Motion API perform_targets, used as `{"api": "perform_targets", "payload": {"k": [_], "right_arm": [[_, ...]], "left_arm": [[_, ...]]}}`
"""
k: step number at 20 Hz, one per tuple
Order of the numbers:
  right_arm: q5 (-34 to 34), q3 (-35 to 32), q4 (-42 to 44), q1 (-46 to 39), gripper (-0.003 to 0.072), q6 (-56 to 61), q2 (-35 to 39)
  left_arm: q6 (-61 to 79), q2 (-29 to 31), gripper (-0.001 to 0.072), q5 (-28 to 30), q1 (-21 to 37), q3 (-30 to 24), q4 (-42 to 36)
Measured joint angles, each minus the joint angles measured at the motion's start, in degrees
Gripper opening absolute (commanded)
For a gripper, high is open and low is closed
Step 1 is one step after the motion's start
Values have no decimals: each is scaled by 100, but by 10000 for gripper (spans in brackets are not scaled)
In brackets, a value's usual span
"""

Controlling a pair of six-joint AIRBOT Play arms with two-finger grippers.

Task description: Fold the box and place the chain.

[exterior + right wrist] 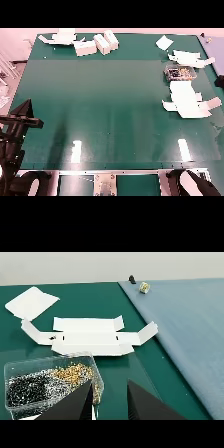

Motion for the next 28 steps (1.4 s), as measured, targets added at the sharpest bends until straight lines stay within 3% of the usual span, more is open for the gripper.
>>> {"api": "perform_targets", "payload": {"k": [7, 9, 13, 15, 20, 28], "right_arm": [[3250, 1971, -3080, -1923, 292, 3058, -2164], [4059, 2695, -3792, -2170, 296, 3694, -2817], [5606, 4387, -4946, -2374, 418, 4572, -4157], [6236, 5187, -5222, -2411, 418, 4778, -4747], [7066, 6548, -5589, -2417, 418, 4972, -5759], [7643, 6979, -5698, -2188, 424, 5031, -6572]], "left_arm": [[0, 0, 21, 0, 0, 0, 0], [0, 0, 22, 0, 0, 0, 0], [0, 0, 22, 0, 0, 0, 0], [0, 0, 22, 0, 0, 0, 0], [0, 0, 22, 0, 0, 0, 2], [2, 0, 22, 0, 0, 0, 0]]}}
